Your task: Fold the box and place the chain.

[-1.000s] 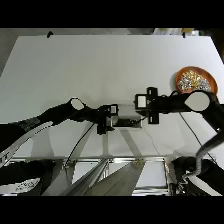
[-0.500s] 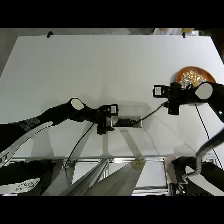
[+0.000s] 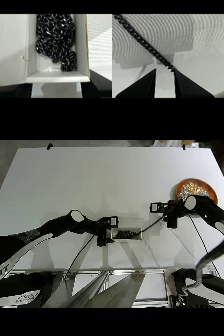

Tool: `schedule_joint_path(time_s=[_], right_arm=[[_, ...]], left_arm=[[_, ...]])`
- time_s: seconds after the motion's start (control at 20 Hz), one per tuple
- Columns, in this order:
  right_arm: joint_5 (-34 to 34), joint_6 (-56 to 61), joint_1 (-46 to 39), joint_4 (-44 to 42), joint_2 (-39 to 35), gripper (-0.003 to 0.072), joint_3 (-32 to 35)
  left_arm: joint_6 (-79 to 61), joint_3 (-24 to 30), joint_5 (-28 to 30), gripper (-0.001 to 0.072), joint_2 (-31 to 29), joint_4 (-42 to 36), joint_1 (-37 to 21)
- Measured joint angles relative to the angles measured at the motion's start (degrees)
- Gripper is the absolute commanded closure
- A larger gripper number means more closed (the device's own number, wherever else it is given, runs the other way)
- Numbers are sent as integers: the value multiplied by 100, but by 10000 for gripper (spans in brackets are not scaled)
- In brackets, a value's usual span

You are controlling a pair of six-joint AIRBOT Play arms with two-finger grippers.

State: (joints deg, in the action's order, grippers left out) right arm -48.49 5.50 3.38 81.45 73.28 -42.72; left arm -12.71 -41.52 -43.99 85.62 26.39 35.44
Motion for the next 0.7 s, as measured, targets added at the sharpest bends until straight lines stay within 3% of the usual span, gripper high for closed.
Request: schedule_joint_path(time_s=[0.15,0.2,0.3,0.35,0.7], right_arm=[[98,-63,-2,-63,79,470,0],[116,-107,-2,-109,111,503,0],[107,-201,-2,-168,179,645,0],[81,-216,-2,-184,199,667,-2],[-378,-295,0,-216,-35,667,2]], left_arm=[[0,0,0,348,0,-2,0],[0,0,0,348,0,0,0],[0,0,0,348,0,0,0],[-2,0,0,348,0,0,0],[0,0,0,348,0,0,0]])
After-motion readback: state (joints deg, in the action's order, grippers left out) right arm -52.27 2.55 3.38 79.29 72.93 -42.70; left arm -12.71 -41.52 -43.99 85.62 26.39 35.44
